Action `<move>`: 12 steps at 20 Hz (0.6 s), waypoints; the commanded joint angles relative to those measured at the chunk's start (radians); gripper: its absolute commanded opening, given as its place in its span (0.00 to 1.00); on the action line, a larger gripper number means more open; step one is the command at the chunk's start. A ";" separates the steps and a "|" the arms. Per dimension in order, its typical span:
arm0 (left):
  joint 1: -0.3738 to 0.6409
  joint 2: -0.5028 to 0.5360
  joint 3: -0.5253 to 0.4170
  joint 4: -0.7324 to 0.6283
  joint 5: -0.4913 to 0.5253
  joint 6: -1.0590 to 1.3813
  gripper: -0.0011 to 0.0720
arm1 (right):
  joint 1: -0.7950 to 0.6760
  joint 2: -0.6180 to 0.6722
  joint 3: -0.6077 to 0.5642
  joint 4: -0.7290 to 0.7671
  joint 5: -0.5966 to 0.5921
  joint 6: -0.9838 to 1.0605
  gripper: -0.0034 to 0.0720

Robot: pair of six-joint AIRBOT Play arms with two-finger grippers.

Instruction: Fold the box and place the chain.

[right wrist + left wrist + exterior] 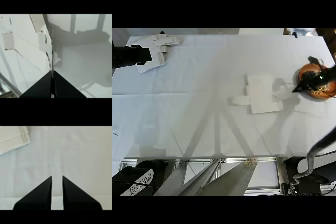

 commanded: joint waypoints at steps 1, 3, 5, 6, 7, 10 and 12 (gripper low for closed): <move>0.001 0.001 0.000 0.000 0.000 0.000 0.21 | 0.135 0.046 0.000 0.060 -0.092 -0.052 0.06; 0.001 0.001 0.000 0.000 0.000 0.000 0.21 | 0.211 0.095 0.000 0.063 -0.145 -0.052 0.06; 0.001 0.001 0.000 0.000 0.000 0.000 0.21 | 0.279 0.149 0.000 0.072 -0.209 -0.050 0.06; 0.001 0.001 0.000 0.000 0.000 0.000 0.21 | 0.309 0.174 0.000 0.072 -0.223 -0.048 0.06; 0.001 0.001 0.000 0.000 0.000 0.000 0.21 | 0.339 0.195 0.000 0.071 -0.225 -0.048 0.06; 0.001 0.001 0.000 0.000 0.000 0.000 0.21 | 0.399 0.237 -0.001 0.070 -0.234 -0.049 0.06; 0.001 0.001 0.000 0.000 0.000 0.000 0.21 | 0.429 0.245 -0.008 0.073 -0.238 -0.068 0.06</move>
